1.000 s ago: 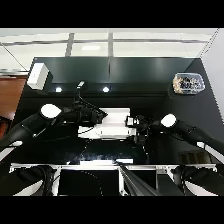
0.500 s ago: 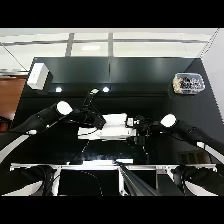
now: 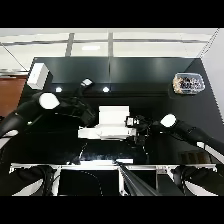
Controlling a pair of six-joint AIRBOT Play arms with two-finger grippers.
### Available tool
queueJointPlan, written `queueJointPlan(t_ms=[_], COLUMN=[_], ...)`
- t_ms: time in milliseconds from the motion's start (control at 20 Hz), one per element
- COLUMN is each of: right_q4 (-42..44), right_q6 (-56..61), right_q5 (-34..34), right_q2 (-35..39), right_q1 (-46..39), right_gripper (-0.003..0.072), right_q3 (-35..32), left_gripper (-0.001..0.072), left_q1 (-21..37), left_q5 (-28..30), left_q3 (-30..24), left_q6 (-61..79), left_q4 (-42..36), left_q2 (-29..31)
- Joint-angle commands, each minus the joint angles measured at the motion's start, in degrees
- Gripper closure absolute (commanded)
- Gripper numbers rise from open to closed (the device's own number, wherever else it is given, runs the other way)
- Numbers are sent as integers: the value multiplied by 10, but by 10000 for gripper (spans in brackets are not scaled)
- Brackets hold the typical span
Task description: Fold the box and place the chain.
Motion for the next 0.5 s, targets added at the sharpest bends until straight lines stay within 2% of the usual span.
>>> queueJointPlan(t_ms=[0,50,150,200,250,350,450], right_q4=[0,0,0,0,0,0,0], right_q6=[0,0,0,0,0,0,0], right_q5=[1,1,1,1,1,1,1], right_q2=[0,0,0,0,0,0,0], right_q1=[1,1,1,1,1,1,1], right_gripper=[460,460,459,460,459,459,459], right_q3=[0,0,0,0,0,0,0], left_gripper=[675,573,212,80,-4,-4,-4], left_q1=[85,103,100,91,76,38,-12], left_q5=[-48,-70,-128,-134,-124,-91,-30], left_q3=[-54,-75,-106,-119,-128,-129,-128], left_q6=[15,51,221,281,333,424,479], left_q4=[-12,-37,-42,-42,-42,-42,-25], left_q2=[61,63,61,60,60,59,55])
